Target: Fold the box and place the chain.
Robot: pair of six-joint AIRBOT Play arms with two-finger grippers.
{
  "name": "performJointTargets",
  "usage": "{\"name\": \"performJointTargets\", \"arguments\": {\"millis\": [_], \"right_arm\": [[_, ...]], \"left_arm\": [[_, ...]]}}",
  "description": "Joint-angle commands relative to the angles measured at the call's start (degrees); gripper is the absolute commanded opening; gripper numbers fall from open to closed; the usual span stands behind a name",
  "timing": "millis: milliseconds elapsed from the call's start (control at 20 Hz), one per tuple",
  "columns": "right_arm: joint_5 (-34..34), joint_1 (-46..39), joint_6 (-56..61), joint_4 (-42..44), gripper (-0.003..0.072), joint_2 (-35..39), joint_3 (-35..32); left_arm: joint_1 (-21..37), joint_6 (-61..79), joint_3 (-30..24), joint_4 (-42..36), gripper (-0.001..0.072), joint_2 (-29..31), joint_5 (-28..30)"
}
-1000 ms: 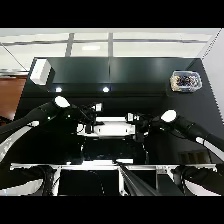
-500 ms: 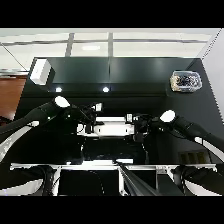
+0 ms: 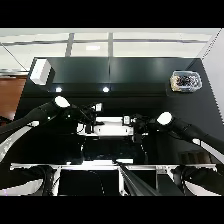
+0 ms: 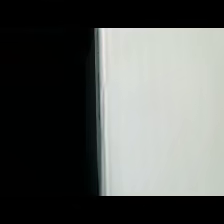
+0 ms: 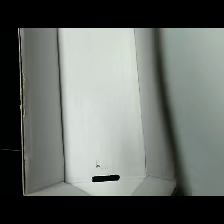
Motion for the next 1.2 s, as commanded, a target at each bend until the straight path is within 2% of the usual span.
{"name": "performJointTargets", "arguments": {"millis": [0, 400, 500, 750, 800, 900, 950, 1050, 1150], "right_arm": [[-0.94, 0.46, 0.94, -0.94, 0.0707, -0.09, -0.02], [-0.92, 0.46, 0.94, -0.94, 0.0705, -0.09, -0.02], [-0.94, 0.48, 0.94, -0.96, 0.0443, -0.09, -0.02], [-0.94, 0.48, 0.94, -1.11, 0.0432, -0.09, -0.02], [-0.94, 0.48, 0.94, -1.11, 0.0432, -0.09, -0.02], [-0.96, 0.48, 0.94, -1.11, 0.0432, -0.09, -0.02], [-0.96, 0.48, 0.96, -1.11, 0.0432, -0.09, -0.02], [-0.96, 0.48, 0.94, -1.11, 0.0432, -0.09, -0.02], [-0.96, 0.48, 0.94, -1.11, 0.0432, -0.09, -0.02]], "left_arm": [[0.00, 0.00, -0.02, 0.02, 0.0028, 0.04, 0.00], [0.00, 0.00, -0.02, 0.02, 0.0028, 0.04, 0.02], [0.02, 0.00, -0.02, 0.02, 0.0028, 0.04, 0.02], [0.31, -0.09, 0.00, 0.04, 0.0031, 0.11, 0.00], [0.48, -0.24, 0.02, 0.04, 0.0092, 0.31, -0.04], [1.01, -0.55, 0.63, 0.35, 0.0451, 1.44, -0.61], [1.57, -2.25, 1.16, 0.70, 0.0521, 2.45, -0.98], [3.23, -6.40, 1.95, 3.87, 0.0522, 5.51, -1.95], [5.49, -13.42, 2.10, 11.47, 0.0521, 10.16, -1.81]]}}
